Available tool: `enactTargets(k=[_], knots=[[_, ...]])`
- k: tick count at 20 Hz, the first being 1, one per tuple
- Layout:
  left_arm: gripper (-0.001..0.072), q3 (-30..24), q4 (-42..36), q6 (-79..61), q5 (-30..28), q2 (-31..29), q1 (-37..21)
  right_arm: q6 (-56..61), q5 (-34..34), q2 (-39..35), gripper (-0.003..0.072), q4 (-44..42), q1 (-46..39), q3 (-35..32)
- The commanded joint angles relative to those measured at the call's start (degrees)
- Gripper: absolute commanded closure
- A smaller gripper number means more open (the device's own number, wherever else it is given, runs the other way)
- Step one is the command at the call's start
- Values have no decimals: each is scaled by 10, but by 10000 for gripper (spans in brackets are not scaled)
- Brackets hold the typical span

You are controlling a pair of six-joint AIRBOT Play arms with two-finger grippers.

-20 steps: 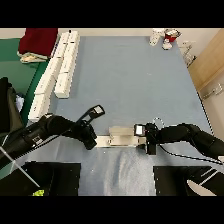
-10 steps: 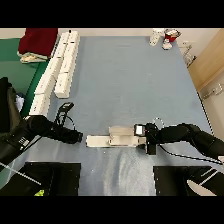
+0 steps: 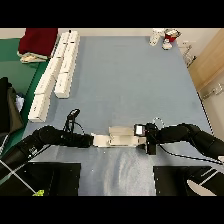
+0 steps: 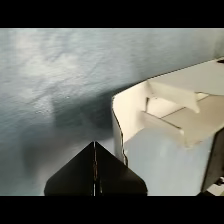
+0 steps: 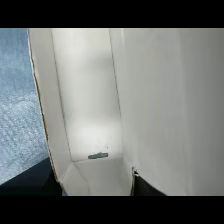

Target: Fold the box.

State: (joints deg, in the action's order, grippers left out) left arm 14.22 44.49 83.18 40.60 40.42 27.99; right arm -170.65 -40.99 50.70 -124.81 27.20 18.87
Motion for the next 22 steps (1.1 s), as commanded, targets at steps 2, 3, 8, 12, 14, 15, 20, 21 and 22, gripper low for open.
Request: enactTargets(k=[2, 3, 8, 12, 14, 15, 20, 21, 22], knots=[[697, -2, -71, -30, -40, 3, 39, 0, 0, 0, 232, 0, 1, 0], [698, -2, -75, -30, -40, 3, 45, 0, 0, 0, 232, 0, 1, 0], [695, 5, -102, -31, -40, 3, 56, 0, 0, 0, 232, 0, 1, 0], [351, 21, -102, -31, -44, 3, 56, 0, 0, 0, 232, 0, 1, 0], [289, 22, -102, -31, -52, 3, 56, 0, 0, 0, 232, 0, 1, 0], [290, 22, -102, -30, -54, 3, 56, 0, 0, 0, 232, 0, 1, 0], [289, 35, -116, -28, -52, 3, 56, 0, 0, 0, 232, 0, 1, 0], [289, 35, -132, -28, -50, 3, 56, 0, 0, 0, 232, 0, 1, 0], [289, 34, -139, -28, -51, 3, 56, 0, 0, 0, 232, 0, 1, 0]])
